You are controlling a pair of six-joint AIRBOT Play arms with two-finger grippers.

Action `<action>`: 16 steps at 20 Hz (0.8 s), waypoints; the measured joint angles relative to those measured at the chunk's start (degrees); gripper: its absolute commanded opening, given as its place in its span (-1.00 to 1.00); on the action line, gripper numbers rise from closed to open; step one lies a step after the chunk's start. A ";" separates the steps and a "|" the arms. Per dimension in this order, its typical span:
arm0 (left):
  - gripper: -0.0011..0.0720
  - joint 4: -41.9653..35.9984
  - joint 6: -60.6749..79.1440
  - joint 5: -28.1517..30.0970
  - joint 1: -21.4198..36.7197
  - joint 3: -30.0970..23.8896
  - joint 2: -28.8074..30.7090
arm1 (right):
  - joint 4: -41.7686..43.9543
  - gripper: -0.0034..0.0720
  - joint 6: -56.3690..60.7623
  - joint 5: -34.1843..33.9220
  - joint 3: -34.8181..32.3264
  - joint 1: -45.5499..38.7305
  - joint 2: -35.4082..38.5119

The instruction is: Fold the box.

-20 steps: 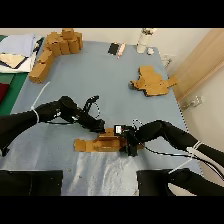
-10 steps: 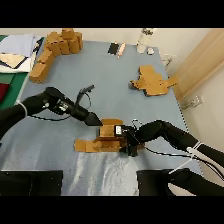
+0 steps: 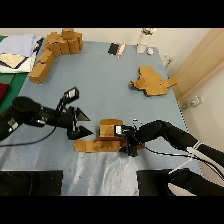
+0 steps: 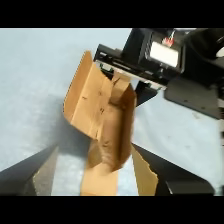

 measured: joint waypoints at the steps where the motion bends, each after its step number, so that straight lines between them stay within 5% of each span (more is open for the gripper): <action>1: 0.96 -1.42 4.52 4.59 -0.74 -3.74 1.27 | 0.00 0.43 0.00 0.02 0.02 0.00 0.00; 6: 0.95 -5.40 17.55 16.31 -7.48 -13.29 2.75 | 0.00 0.42 0.02 0.02 0.02 0.00 0.00; 14: 0.88 -6.56 21.40 19.98 -14.36 -12.04 -4.28 | 0.00 0.42 0.00 0.02 0.00 0.00 0.00; 16: -0.16 -6.69 21.59 19.43 -15.15 -11.45 -5.31 | -0.02 0.42 0.00 0.02 0.02 0.00 0.00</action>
